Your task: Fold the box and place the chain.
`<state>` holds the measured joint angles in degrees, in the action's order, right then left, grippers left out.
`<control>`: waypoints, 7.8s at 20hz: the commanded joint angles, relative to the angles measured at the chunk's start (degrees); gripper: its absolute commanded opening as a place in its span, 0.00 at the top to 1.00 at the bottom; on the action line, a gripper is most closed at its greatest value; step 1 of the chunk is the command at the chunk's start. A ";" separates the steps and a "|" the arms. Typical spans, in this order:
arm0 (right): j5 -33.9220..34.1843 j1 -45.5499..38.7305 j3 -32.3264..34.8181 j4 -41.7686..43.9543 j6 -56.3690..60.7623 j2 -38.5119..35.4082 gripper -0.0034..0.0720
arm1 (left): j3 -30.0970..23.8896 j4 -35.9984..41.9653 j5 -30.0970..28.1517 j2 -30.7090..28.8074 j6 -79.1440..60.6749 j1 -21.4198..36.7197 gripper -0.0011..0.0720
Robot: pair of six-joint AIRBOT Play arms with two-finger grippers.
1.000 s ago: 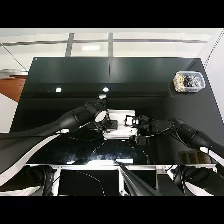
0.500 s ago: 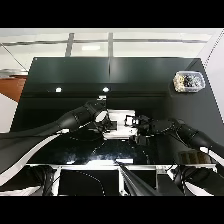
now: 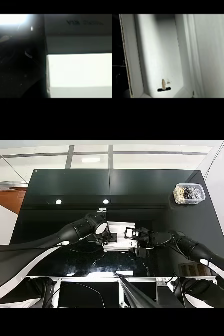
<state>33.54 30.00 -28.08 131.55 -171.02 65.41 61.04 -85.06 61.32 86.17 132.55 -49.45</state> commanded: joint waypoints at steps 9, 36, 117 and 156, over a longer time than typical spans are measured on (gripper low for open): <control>-0.09 0.00 0.02 -0.04 -0.02 0.00 0.48 | 3.69 -3.48 4.00 0.00 0.39 -0.09 0.41; 6.12 0.04 -1.38 -10.21 1.29 -6.60 0.02 | -0.72 -2.82 1.73 -0.66 0.79 -0.09 0.95; 25.73 -22.38 -2.08 5.79 64.81 0.46 0.20 | -0.72 -1.20 2.64 -0.66 0.74 0.52 0.95; 21.86 10.40 -19.06 -28.30 103.38 3.45 0.39 | -0.72 -1.27 3.54 -0.66 0.72 0.55 0.95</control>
<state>54.48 39.24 -46.96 105.10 -69.76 68.60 60.34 -86.32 64.93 85.52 133.25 -48.95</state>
